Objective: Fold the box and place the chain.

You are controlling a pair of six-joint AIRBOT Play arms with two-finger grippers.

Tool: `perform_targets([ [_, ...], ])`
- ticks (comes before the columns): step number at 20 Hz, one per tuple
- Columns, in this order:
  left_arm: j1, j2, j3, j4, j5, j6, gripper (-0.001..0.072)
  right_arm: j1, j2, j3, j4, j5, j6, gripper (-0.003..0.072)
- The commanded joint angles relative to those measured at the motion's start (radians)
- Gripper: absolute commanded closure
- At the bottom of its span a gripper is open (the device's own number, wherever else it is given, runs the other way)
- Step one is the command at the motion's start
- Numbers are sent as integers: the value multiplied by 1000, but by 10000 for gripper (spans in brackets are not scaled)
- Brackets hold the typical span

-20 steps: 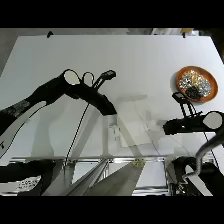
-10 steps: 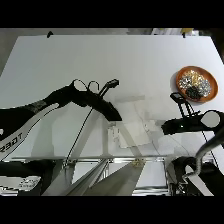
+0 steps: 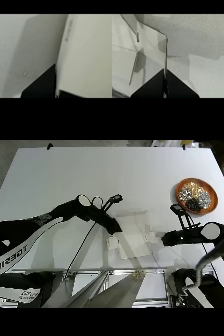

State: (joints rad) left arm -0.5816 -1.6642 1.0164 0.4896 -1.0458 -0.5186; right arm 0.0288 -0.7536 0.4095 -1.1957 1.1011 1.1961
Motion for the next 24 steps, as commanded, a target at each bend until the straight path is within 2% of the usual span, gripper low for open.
perform_targets([
  [1,4,6,0,6,10,96,706,1,0,0,2,5,0,669],
  [4,3,27,2,5,19,233,707,1,0,4,47,5,-8,666],
  [8,2,59,17,5,27,391,704,1,1,60,103,25,-54,421],
  [10,0,61,17,6,29,477,704,1,1,110,101,36,-55,365],
  [13,0,60,17,75,48,500,704,1,2,177,93,36,-85,365],
  [16,0,59,16,154,82,500,704,1,2,193,91,25,-132,365],
  [20,-18,55,16,158,180,530,704,1,2,193,63,13,-132,366],
  [24,-50,26,16,154,209,590,703,1,2,193,63,4,-132,366],
])
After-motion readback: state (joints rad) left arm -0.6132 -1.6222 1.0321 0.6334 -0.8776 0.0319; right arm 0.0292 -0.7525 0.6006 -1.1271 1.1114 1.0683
